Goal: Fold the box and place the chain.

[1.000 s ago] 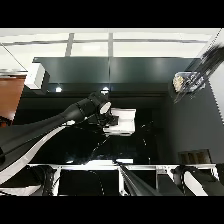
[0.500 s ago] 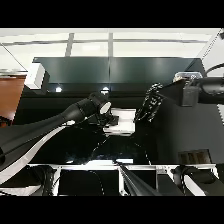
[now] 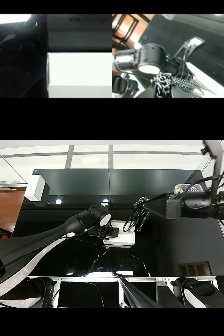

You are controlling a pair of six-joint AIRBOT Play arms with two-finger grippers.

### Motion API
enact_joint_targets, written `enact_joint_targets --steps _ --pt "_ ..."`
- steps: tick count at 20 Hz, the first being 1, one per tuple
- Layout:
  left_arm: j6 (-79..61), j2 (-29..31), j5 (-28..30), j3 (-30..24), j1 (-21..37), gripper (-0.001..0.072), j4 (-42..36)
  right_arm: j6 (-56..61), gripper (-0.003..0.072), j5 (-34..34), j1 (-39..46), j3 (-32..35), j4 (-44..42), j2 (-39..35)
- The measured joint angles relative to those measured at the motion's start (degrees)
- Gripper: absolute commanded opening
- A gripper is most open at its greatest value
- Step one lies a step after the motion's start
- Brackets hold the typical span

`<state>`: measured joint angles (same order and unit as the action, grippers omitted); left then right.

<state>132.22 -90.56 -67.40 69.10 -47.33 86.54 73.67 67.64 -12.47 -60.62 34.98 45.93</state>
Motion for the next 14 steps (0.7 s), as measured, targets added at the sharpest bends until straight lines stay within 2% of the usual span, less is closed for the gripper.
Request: enact_joint_targets --steps 7,14 --pt "0.0 0.0 -0.1 0.0 0.0 0.0025 0.0 1.4 0.0016 -6.3 -1.7 12.6 1.0 0.1" --pt "0.0 0.0 -0.1 0.0 0.0 0.0025 0.0 1.7 0.0016 -12.5 -7.0 16.1 1.4 2.2"
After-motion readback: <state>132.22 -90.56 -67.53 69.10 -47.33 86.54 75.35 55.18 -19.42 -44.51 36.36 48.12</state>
